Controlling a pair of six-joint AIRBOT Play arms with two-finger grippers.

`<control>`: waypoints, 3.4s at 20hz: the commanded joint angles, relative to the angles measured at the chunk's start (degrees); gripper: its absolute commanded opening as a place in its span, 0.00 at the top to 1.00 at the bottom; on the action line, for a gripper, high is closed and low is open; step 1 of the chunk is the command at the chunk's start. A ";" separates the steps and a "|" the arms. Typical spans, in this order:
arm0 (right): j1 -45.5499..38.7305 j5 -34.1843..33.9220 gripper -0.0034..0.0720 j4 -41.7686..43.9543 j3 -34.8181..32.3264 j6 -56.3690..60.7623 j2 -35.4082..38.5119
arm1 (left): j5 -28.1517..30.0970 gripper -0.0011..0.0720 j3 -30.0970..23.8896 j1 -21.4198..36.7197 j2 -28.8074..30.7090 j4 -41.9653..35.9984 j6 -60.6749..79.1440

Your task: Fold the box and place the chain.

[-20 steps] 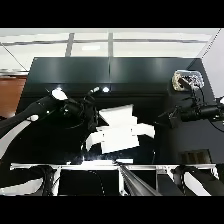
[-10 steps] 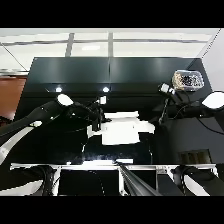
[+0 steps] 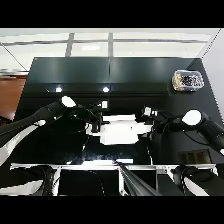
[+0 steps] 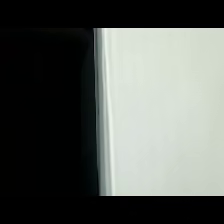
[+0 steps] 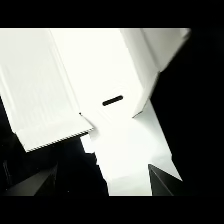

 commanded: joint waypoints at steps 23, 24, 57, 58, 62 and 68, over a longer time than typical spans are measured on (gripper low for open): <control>10.84 -18.75 0.09 6.67 0.24 -10.08 0.15 | 0.28 0.95 -0.02 -0.02 -0.17 0.92 0.11; 10.82 -19.21 0.09 6.69 0.26 -10.21 0.15 | 0.31 0.95 -0.02 -0.02 -0.17 0.92 0.09; 8.22 -14.71 0.09 16.74 0.20 -25.64 -14.49 | 0.35 0.95 0.09 -0.02 -0.17 0.83 0.09; 8.22 -14.71 0.09 16.74 0.22 -25.64 -14.49 | 0.35 0.95 0.09 -0.02 -0.17 0.83 0.09; 8.22 -14.71 0.22 16.63 0.20 -25.64 -14.51 | 0.33 0.95 0.09 0.00 -0.15 0.85 0.09; 8.22 -14.69 0.38 16.48 0.22 -25.66 -14.49 | -0.28 0.33 0.11 1.05 4.31 4.72 -8.04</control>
